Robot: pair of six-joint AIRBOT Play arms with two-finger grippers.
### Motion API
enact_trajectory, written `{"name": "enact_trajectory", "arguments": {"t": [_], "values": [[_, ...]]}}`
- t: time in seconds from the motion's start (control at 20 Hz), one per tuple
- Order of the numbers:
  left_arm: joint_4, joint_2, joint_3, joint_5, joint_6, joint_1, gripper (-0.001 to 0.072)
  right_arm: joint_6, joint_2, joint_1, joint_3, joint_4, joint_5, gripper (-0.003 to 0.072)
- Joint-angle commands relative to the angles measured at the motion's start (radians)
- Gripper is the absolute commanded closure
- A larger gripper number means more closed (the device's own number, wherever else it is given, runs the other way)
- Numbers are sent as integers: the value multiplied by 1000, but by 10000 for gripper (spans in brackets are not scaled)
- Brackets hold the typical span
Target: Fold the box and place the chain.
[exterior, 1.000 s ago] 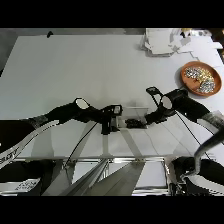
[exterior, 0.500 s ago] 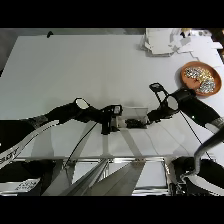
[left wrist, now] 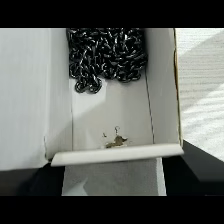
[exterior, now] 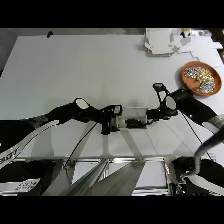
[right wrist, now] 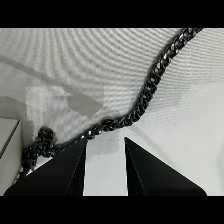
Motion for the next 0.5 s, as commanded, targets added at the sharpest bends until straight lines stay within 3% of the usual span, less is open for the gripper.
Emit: {"name": "enact_trajectory", "arguments": {"t": [0.0,0.25,0.3,0.4,0.45], "values": [[0,0,0,0,0,0,501,19,-29,0,1,4,-6,451],[0,0,0,0,0,0,501,18,-75,0,-3,9,-15,452],[0,0,0,0,0,0,501,5,-75,0,-3,9,-15,494],[0,0,0,0,0,0,501,-57,-72,0,-3,7,8,668],[0,0,0,0,0,0,501,-79,-66,0,-3,6,26,668]]}}
